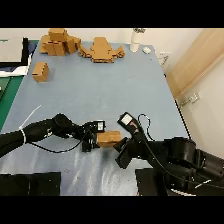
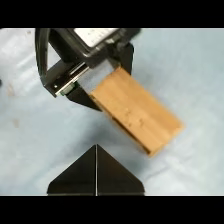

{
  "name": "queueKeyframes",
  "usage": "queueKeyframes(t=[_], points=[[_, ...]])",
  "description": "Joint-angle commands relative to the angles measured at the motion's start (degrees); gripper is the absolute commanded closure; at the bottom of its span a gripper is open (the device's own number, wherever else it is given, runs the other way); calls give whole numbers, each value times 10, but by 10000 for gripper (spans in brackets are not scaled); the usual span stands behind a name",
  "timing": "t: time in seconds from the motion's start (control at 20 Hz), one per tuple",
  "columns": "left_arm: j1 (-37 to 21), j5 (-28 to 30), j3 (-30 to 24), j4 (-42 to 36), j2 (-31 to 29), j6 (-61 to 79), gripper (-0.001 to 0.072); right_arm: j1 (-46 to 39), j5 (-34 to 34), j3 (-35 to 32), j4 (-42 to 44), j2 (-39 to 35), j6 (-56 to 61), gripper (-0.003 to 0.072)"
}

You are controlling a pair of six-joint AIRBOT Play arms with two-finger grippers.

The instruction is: Fold the box.

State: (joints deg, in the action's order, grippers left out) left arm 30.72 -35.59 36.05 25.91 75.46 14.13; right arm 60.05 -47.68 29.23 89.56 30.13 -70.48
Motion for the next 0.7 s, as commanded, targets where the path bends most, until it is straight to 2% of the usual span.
queueKeyframes(t=[0.0, 0.15, 0.4, 0.55, 0.65], points=[[0, 0, 1, 0, 0, 0, 324, -8, 17, -10, 28, -14, 194, 685], [0, 0, 1, 0, 0, 0, 325, -43, 107, -44, 42, -12, 255, 685], [0, 0, 1, 0, 0, 0, 324, -100, 285, -128, 149, -10, 271, 685], [0, 0, 1, 0, 0, 0, 324, -108, 356, -171, 193, 4, 271, 685], [0, 0, 1, 0, 0, 0, 324, -107, 377, -181, 194, 15, 272, 685]])
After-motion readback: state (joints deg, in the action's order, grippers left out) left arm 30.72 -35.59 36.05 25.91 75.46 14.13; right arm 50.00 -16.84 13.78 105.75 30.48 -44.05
